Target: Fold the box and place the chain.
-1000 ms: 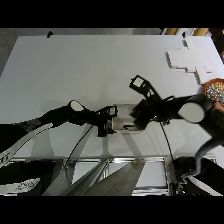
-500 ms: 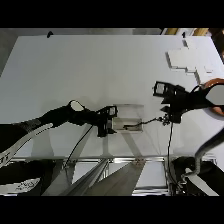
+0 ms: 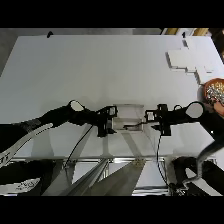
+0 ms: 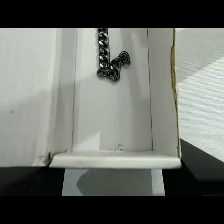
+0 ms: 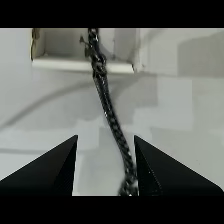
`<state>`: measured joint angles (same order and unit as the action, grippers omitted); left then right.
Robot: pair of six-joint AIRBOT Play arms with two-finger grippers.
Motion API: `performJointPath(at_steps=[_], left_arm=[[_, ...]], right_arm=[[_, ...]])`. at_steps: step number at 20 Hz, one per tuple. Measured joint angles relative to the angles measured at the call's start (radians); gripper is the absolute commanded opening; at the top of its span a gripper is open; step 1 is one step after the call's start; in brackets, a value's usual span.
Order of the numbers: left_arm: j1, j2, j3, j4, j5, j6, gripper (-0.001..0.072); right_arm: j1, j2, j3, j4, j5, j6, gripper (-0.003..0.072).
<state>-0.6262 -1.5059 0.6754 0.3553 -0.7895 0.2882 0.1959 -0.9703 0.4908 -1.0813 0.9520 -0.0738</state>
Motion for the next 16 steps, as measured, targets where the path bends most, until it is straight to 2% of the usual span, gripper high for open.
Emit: performJointPath(at_steps=[5, 8, 10, 13, 16], left_arm=[[0.0, 0.0, 0.0, 0.0, 0.0, 0.0, 0.0205], [0.0, 0.0, 0.0, 0.0, 0.0, 0.0, 0.0205], [0.0, 0.0, 0.0, 0.0, 0.0, 0.0, 0.0205], [0.0, 0.0, 0.0, 0.0, 0.0, 0.0, 0.0205], [0.0, 0.0, 0.0, 0.0, 0.0, 0.0, 0.0205]], right_arm=[[0.002, -0.093, -0.016, 0.101, -0.076, -0.032, 0.039], [0.002, -0.139, -0.019, 0.127, -0.096, -0.045, 0.0251], [0.002, -0.155, -0.019, 0.138, -0.1, -0.055, 0.0016], [0.002, -0.158, -0.02, 0.15, -0.1, -0.058, 0.0017], [0.002, -0.087, -0.02, 0.142, -0.08, -0.024, 0.0017]])
